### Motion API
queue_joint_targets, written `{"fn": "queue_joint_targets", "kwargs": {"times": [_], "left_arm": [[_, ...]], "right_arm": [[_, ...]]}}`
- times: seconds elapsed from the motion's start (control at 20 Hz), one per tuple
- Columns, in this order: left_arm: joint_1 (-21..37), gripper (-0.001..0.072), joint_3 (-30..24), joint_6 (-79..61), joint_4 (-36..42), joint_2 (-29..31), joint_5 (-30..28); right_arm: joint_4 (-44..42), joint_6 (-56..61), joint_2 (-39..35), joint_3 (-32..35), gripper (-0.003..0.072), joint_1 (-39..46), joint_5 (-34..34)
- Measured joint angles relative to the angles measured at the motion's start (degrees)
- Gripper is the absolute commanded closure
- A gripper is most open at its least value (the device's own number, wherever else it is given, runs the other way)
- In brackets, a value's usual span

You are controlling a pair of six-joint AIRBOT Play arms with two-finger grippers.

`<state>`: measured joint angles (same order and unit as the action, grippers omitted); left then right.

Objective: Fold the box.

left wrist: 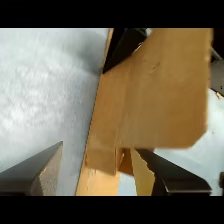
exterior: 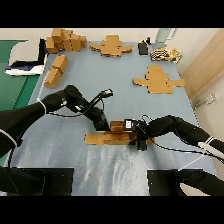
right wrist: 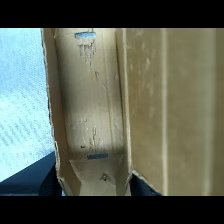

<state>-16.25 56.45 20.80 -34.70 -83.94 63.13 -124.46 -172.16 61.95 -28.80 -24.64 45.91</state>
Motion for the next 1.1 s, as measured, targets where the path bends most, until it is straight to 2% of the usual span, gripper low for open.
{"fn": "queue_joint_targets", "kwargs": {"times": [0.05, 0.1, 0.15, 0.2, 0.35, 0.5, 0.8, 1.1], "left_arm": [[0.94, 0.0080, 0.00, 2.95, -1.60, 0.85, 1.51], [1.53, 0.0148, 0.02, 5.90, -2.97, 1.68, 3.19], [1.90, 0.0444, 0.04, 9.22, -4.48, 2.51, 5.20], [2.08, 0.0693, 0.04, 13.07, -5.84, 3.28, 7.61], [0.98, 0.0697, -0.42, 25.49, -7.28, 4.50, 14.69], [-2.99, 0.0697, -1.62, 33.20, -3.19, 4.85, 15.13], [-7.26, 0.0697, -2.40, 38.73, 14.01, 0.57, -0.83], [-7.28, 0.0698, -2.27, 39.76, 20.00, -2.84, -10.82]], "right_arm": [[0.00, 0.00, 0.00, 0.00, 0.0244, 0.00, 0.00], [0.00, 0.00, 0.00, 0.00, 0.0245, 0.00, 0.02], [0.00, 0.00, 0.00, 0.00, 0.0244, 0.00, 0.00], [0.00, 0.00, 0.00, 0.00, 0.0245, 0.00, 0.00], [0.00, 0.02, 0.00, 0.00, 0.0245, -0.02, 0.00], [0.00, 0.00, 0.00, 0.00, 0.0245, -0.02, 0.02], [0.00, 0.02, 0.00, 0.00, 0.0244, 0.00, 0.02], [0.02, 0.02, 0.00, 0.00, 0.0245, 0.00, 0.02]]}}
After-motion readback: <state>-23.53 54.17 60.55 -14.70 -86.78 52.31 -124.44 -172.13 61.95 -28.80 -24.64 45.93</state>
